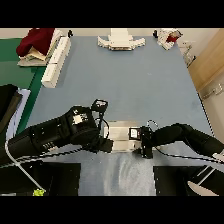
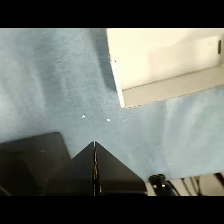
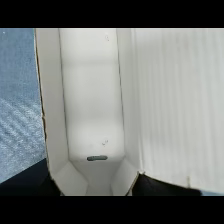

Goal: Fold the box.

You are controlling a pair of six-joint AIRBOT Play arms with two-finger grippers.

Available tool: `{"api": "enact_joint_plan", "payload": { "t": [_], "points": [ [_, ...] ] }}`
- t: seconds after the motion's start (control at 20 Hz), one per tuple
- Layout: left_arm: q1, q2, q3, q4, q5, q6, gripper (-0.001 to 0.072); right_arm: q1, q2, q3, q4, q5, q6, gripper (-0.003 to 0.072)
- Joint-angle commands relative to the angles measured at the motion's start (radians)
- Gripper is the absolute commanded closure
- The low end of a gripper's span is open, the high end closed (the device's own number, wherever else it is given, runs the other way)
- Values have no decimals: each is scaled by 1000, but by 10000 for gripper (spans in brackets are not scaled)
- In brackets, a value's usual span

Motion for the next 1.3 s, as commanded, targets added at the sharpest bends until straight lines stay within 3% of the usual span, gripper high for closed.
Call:
{"api": "enact_joint_plan", "payload": {
  "t": [0.0,0.15,0.3,0.45,0.5,0.55,0.75,1.0,1.25],
  "points": [
    [0,18,-1,21,29,253,697,0,1,1,0,0,1,157],
    [32,76,-39,23,43,410,698,0,1,1,0,0,1,157],
    [160,228,-161,2,159,727,697,0,1,1,0,0,1,157],
    [336,362,-290,-185,269,1212,688,0,1,1,0,0,1,157],
    [402,388,-330,-267,292,1382,388,0,1,1,0,0,1,157],
    [465,400,-371,-345,331,1527,17,0,1,1,0,0,1,157],
    [603,360,-502,-566,485,1825,14,0,1,1,0,1,1,157],
    [609,249,-634,-772,661,2290,15,0,1,1,0,0,1,157],
    [595,158,-657,-892,720,2446,14,0,1,1,0,0,1,157]
  ]
}}
